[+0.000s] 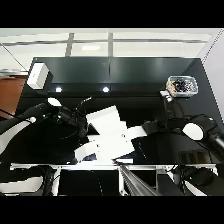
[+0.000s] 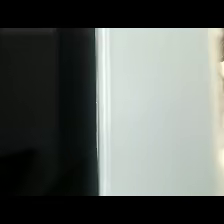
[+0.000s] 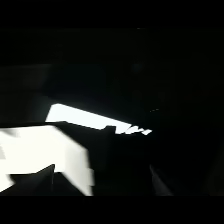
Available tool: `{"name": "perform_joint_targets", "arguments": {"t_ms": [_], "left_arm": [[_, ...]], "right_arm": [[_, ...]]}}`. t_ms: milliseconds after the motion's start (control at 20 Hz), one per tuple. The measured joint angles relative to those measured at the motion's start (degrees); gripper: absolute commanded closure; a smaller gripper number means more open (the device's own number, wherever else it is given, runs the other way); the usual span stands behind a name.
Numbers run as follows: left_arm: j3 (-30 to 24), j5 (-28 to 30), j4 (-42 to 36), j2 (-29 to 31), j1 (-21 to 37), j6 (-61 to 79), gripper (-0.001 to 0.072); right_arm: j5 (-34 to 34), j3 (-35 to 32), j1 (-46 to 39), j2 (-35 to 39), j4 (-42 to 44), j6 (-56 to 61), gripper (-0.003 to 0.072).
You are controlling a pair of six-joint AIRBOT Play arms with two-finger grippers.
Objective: Fold the box and place the chain.
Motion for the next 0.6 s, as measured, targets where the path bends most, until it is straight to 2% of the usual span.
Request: {"name": "perform_joint_targets", "arguments": {"t_ms": [200,300,450,600], "left_arm": [[3.39,6.95,6.91,3.89,-4.98,5.46,0.0685],[3.76,12.72,9.49,6.19,-7.8,8.92,0.0682],[3.39,20.31,11.39,7.43,-10.16,12.55,0.0681],[3.13,23.76,11.8,6.88,-10.75,14.14,0.0678]], "right_arm": [[0.13,0.83,-1.57,0.9,-15.17,-5.09,-0.0033],[-1.4,0.96,-1.84,1.01,-17.57,-7.13,-0.0033],[-5.64,0.5,-2.01,0.9,-12.2,-17.62,-0.0034],[-8.81,-1.46,-2.08,0.02,2.84,-38.97,-0.0034]]}}
